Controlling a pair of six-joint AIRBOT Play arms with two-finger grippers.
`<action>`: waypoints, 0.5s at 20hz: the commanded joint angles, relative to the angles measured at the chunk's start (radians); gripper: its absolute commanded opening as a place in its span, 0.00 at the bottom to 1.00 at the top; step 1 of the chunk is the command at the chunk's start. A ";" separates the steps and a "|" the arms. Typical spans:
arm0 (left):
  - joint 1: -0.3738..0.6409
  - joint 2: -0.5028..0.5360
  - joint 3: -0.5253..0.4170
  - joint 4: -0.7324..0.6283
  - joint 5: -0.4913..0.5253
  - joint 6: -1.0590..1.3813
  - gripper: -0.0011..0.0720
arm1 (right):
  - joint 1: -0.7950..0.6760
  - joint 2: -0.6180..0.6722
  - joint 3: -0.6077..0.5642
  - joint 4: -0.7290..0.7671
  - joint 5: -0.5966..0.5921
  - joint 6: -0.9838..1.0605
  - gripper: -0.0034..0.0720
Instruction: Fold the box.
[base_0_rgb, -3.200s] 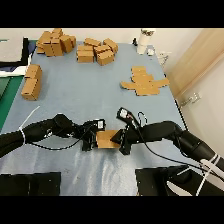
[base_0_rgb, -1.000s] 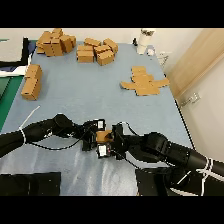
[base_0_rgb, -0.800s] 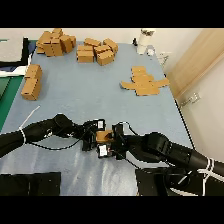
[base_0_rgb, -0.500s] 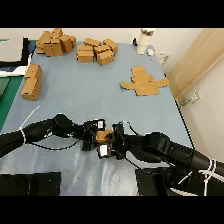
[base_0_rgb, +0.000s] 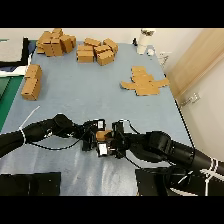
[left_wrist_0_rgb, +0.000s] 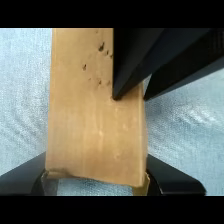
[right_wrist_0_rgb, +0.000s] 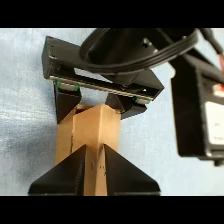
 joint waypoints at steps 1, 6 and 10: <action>0.000 0.000 0.001 0.000 0.000 0.000 0.73 | 0.000 0.000 0.008 -0.042 -0.001 0.025 0.26; 0.000 0.000 0.001 0.000 0.000 0.000 0.73 | 0.000 -0.014 0.008 -0.045 -0.003 0.034 0.26; 0.000 0.000 0.001 0.000 -0.001 0.000 0.73 | 0.000 -0.033 0.008 -0.045 -0.001 0.041 0.26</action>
